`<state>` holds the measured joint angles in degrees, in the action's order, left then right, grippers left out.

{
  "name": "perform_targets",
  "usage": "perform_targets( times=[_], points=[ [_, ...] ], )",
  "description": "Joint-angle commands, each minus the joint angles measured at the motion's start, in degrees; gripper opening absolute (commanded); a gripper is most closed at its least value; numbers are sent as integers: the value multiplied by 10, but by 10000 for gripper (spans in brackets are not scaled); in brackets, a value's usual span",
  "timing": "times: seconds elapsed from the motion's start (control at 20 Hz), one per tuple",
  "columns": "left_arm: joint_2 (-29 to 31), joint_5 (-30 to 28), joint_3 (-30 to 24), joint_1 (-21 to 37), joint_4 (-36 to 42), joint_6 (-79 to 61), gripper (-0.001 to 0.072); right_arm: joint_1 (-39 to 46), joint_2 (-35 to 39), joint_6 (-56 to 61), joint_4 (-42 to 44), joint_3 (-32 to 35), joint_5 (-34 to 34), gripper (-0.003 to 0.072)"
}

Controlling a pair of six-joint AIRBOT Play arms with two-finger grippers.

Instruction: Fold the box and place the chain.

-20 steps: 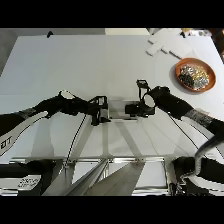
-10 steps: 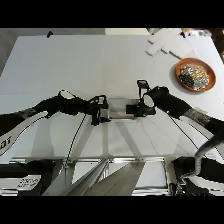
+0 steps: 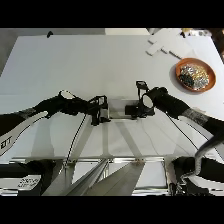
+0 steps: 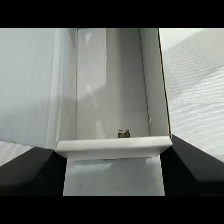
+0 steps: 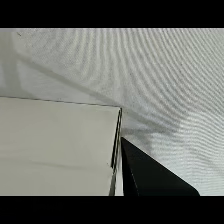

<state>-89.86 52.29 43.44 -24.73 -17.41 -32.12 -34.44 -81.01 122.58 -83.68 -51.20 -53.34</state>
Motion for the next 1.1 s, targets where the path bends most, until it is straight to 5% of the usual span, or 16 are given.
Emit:
perform_targets(
  times=[0.0,0.2,0.4,0.45,0.6,1.05],
  points=[
    [0,0,0,0,0,0,69,0,-7,0,-1,0,0,210],
    [0,0,0,0,0,0,69,0,-8,0,-3,0,-2,23],
    [0,1,0,0,0,0,69,0,-8,0,-3,0,-4,17],
    [0,1,0,0,0,0,69,0,-7,0,-2,0,-7,34],
    [0,0,0,0,0,0,69,0,-2,-17,-3,0,-15,381],
    [0,1,0,0,0,0,69,1,131,-172,-57,0,-85,411]
  ],
)
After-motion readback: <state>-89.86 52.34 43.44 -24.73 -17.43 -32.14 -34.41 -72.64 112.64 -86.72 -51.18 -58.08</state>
